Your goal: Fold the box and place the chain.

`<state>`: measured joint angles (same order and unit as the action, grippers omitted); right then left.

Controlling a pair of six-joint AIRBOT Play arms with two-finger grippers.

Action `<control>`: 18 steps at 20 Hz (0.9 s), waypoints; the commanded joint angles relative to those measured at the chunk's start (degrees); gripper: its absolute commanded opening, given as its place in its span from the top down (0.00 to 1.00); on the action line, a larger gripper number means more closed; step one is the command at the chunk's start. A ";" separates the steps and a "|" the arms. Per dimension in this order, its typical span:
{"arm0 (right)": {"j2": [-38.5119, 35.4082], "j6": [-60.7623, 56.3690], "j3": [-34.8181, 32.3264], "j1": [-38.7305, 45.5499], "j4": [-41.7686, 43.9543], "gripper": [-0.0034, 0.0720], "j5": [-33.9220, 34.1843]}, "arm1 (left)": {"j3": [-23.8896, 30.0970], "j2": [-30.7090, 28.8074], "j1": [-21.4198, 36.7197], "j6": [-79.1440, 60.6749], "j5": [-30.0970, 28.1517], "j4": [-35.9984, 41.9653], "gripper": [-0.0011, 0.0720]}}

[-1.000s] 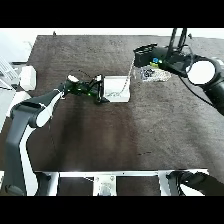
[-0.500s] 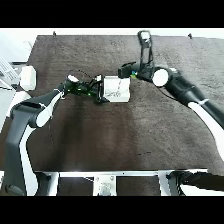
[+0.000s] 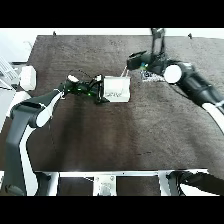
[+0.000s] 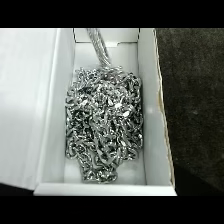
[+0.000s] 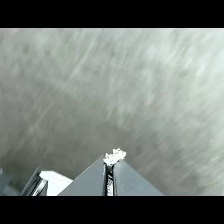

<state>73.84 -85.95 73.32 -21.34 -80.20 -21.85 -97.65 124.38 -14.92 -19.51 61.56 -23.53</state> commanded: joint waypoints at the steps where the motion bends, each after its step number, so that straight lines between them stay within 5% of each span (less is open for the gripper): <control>1: -6.47 -0.61 0.09 1.66 -4.63 0.95 -0.55 | 0.02 -0.04 -0.04 -0.02 -0.02 -0.02 0.35; 10: -9.81 -0.44 0.13 -2.10 -5.16 0.95 -2.67 | 0.02 -0.04 -0.04 -0.02 -0.02 -0.02 0.35; 18: -0.52 -2.16 0.09 -6.19 -4.68 0.95 -1.62 | 0.02 -0.04 -0.04 -0.02 0.02 0.00 0.35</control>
<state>69.49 -87.29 73.41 -26.55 -85.17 -24.18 -97.65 124.38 -14.92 -19.53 61.56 -23.53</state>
